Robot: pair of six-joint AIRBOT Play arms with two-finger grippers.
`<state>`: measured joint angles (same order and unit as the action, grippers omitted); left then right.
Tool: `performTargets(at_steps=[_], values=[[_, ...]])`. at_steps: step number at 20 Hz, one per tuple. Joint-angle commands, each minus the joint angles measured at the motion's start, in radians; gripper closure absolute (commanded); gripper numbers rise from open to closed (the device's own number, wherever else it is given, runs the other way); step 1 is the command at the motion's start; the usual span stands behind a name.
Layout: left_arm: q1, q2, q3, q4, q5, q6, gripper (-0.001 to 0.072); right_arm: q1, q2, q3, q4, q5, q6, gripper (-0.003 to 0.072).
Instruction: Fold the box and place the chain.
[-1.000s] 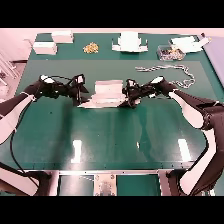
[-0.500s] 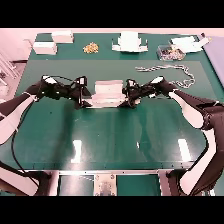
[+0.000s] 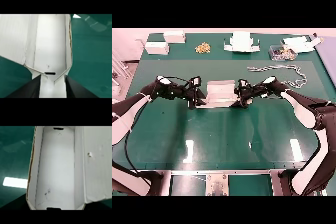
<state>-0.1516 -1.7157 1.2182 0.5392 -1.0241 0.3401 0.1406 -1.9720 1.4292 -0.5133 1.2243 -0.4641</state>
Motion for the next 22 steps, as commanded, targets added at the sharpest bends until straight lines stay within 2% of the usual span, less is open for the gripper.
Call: performTargets(at_steps=[1,9,16,19,21,22], values=[[0.000,-0.001,0.000,-0.013,0.002,0.001,0.0351,0.000,0.000,0.000,0.000,0.000,0.000,0.0116],[-0.051,-0.001,0.000,-0.052,0.068,0.018,0.0359,0.000,0.000,0.000,0.000,0.000,0.000,0.0117],[-0.060,-0.007,0.000,-0.114,0.035,0.029,0.0356,0.000,0.000,0.000,0.000,0.000,0.000,0.0117],[-0.068,-0.028,0.003,-0.143,0.032,0.034,0.0336,0.000,0.000,0.000,0.000,0.000,0.000,0.0117],[-0.068,-0.028,0.003,-0.156,0.045,0.034,0.0204,0.000,0.000,0.000,0.000,0.000,0.000,0.0116],[-0.068,-0.028,0.003,-0.156,0.046,0.034,0.0208,0.000,0.000,0.000,0.000,0.000,0.000,0.0116]])
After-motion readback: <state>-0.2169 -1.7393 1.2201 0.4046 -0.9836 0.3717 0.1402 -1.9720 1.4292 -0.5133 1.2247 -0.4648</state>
